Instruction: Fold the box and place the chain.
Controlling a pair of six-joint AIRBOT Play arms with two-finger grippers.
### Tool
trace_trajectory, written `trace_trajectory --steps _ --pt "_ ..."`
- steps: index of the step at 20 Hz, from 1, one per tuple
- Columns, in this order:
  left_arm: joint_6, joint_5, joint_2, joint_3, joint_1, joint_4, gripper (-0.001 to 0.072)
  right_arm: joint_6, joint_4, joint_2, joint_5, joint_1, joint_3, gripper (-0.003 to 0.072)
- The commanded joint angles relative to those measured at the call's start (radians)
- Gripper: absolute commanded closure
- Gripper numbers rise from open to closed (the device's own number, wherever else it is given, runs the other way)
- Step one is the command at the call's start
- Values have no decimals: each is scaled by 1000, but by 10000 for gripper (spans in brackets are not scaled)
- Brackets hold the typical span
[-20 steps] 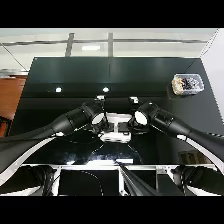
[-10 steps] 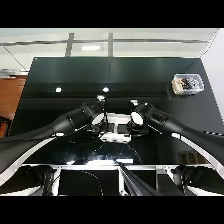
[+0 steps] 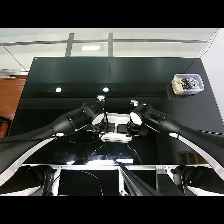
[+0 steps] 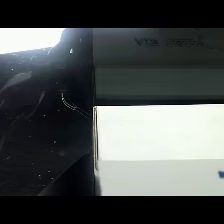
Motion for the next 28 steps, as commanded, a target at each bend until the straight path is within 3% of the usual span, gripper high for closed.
trace_trajectory --steps 1,3,4,5,6,9,11,12,14,16,17,18,19,22,25,28 --pt "4 0 -1 -1 1 1 685 6 1 0 -18 9 3 677" --pt "4 0 -1 -1 1 1 685 5 2 0 -17 9 3 673" --pt "4 0 -1 -1 1 1 686 4 1 0 -17 9 3 555" --pt "4 0 -1 -1 1 1 685 2 1 0 -17 9 3 328" --pt "4 0 -1 -1 1 1 686 2 0 0 -17 9 3 309" --pt "4 0 -1 -1 1 1 685 3 -5 0 -17 9 3 312" --pt "4 0 -1 -1 1 1 685 3 -8 0 -22 9 3 496" --pt "4 0 -1 -1 1 1 686 3 -7 0 -27 9 3 639" --pt "4 0 -1 -1 1 1 686 6 -8 0 -32 9 3 676" --pt "4 0 -1 -1 1 1 686 5 -5 0 -46 9 3 671" --pt "4 0 -1 -1 1 1 685 5 -2 1 -57 9 3 578" --pt "4 0 -1 -1 1 1 685 5 -2 2 -58 9 4 329" --pt "4 0 -1 -1 1 1 685 -8 -3 5 -58 9 6 291" --pt "4 0 -1 -1 1 2 685 -85 -6 58 -47 9 6 309" --pt "4 0 -1 -1 1 1 685 -158 -54 193 -16 9 6 309" --pt "4 0 -1 -1 1 1 685 -191 -166 355 94 9 6 309"
